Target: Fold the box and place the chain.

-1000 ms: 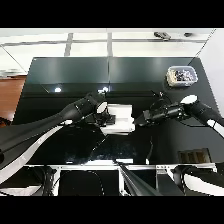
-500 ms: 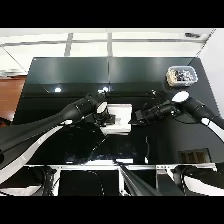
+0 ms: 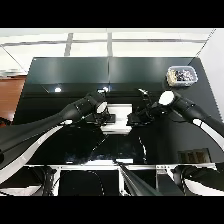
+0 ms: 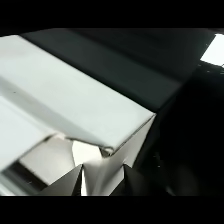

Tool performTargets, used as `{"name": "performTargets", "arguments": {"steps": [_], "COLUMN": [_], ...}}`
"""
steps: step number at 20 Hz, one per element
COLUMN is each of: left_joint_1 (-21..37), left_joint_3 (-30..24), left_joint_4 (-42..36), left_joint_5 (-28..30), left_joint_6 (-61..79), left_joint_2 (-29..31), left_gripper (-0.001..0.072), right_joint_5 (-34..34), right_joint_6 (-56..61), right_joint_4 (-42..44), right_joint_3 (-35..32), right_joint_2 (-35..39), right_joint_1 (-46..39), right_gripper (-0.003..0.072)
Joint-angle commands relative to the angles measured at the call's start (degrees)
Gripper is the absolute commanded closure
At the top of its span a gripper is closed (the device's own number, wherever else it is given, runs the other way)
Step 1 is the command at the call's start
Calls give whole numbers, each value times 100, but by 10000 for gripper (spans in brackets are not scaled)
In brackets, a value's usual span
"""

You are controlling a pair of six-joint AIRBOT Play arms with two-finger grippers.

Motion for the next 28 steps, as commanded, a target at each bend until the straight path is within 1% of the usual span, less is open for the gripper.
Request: {"name": "performTargets", "arguments": {"steps": [1,3,5,7,8,11,14,17,18,19,20,24,25,26,27,28], "left_joint_1": [2,2,2,2,2,2,2,2,2,2,2,2,2,2,2,2], "left_joint_3": [7,7,7,7,7,7,7,7,7,7,7,7,7,7,7,7], "left_joint_4": [-4,-4,-4,-4,-4,-2,-4,-2,-2,-2,-4,-2,-4,-4,-4,-2], "left_joint_5": [-7,-7,-7,-7,-4,-4,-7,-7,-7,-7,-7,-15,-33,-33,-33,-33], "left_joint_6": [-2,-2,-2,-2,-2,-2,-2,-2,-2,-2,-2,-2,-2,-2,-2,-2], "left_joint_2": [-4,-4,-4,-4,-4,-4,-4,-4,-4,-4,-4,-4,-4,-4,-4,-4], "left_gripper": [679,679,680,680,679,679,680,680,679,680,679,680,679,679,680,679], "right_joint_5": [-236,-334,-356,-284,-192,-164,-138,-68,-2,39,42,105,136,142,149,140], "right_joint_6": [1064,1624,2406,3228,3536,4197,4627,4806,4878,4872,4870,4852,4846,4848,4848,4848], "right_joint_4": [-1104,-1587,-2243,-2942,-3163,-3578,-3617,-3620,-3626,-3665,-3665,-3668,-3674,-3668,-3661,-3659], "right_joint_3": [157,264,435,632,732,909,909,909,909,909,909,922,953,988,1019,1036], "right_joint_2": [0,-4,-24,-79,-153,-415,-586,-597,-601,-601,-601,-597,-595,-595,-595,-595], "right_joint_1": [409,667,953,1233,1362,1679,1794,1797,1794,1794,1794,1794,1794,1794,1794,1794], "right_gripper": [388,388,388,388,388,388,388,389,446,670,673,670,613,459,437,438]}}
